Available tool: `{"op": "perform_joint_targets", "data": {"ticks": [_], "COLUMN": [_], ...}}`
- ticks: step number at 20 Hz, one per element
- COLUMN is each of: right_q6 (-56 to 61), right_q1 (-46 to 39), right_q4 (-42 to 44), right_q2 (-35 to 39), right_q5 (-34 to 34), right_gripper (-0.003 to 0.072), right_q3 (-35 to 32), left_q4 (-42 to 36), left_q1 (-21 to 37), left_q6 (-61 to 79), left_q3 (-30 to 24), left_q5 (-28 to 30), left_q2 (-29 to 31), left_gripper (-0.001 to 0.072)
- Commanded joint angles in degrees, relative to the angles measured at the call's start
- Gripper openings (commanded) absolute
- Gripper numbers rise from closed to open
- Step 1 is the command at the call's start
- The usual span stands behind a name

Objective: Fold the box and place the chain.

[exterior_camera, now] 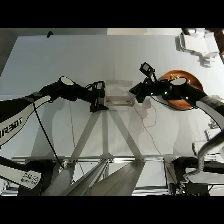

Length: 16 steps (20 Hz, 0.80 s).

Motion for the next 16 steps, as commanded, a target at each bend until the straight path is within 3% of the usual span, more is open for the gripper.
{"op": "perform_joint_targets", "data": {"ticks": [1,4,10,13,14,15,16], "right_q6": [0.0,2.6,7.1,7.0,7.0,7.0,7.0], "right_q1": [0.0,0.0,0.0,0.0,0.3,0.8,1.6], "right_q4": [-1.4,-10.8,-41.0,-44.1,-43.0,-42.6,-42.6], "right_q2": [0.6,5.8,13.9,12.3,11.8,11.1,10.7], "right_q5": [3.4,9.0,14.2,13.9,12.6,10.7,8.5], "right_gripper": [0.0005,0.0006,0.0006,0.0014,0.0101,0.0321,0.0435], "right_q3": [0.0,0.0,0.0,0.0,0.0,0.0,0.0], "left_q4": [0.0,0.0,0.0,0.0,0.0,0.0,0.0], "left_q1": [0.0,0.0,0.0,0.0,0.0,0.0,0.0], "left_q6": [0.1,0.1,0.1,0.1,0.1,0.1,0.1], "left_q3": [0.0,0.0,0.0,0.0,0.0,0.0,0.0], "left_q5": [0.0,0.0,0.0,0.0,0.0,0.0,0.0], "left_q2": [0.0,0.0,0.0,0.0,0.0,0.0,0.0], "left_gripper": [0.0226,0.0226,0.0226,0.0226,0.0226,0.0226,0.0226]}}
